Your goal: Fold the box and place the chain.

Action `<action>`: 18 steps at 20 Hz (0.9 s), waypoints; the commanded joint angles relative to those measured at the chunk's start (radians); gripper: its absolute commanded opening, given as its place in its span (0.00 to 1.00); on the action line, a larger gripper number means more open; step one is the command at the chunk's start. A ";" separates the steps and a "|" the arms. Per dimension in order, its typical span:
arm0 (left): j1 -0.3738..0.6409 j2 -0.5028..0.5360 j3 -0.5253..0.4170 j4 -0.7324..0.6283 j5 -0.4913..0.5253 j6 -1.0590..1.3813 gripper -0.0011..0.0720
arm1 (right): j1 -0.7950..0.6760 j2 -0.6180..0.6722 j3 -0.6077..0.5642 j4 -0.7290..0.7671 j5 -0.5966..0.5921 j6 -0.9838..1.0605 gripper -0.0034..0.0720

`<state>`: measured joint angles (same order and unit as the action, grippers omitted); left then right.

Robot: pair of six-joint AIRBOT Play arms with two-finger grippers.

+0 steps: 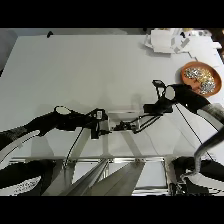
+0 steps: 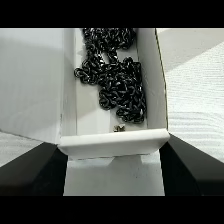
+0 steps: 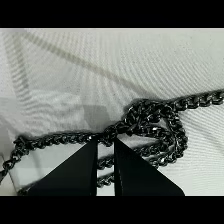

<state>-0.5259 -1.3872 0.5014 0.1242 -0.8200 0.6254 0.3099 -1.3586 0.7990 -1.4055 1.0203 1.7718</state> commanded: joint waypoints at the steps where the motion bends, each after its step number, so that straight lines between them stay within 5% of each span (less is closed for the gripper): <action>1: 0.000 0.000 0.001 0.000 0.000 0.000 0.16 | 0.000 0.018 -0.002 0.003 0.024 -0.064 0.06; 8: 0.000 0.000 0.001 0.000 0.000 0.000 0.16 | 0.001 0.340 -0.002 0.043 0.121 -0.181 0.06; 13: 0.000 0.000 0.001 0.000 0.000 0.000 0.16 | 0.001 0.622 -0.002 0.406 0.204 -0.359 0.06; 18: 0.000 0.000 0.001 0.000 0.000 0.000 0.16 | 0.000 0.749 -0.002 0.690 0.192 -0.494 0.06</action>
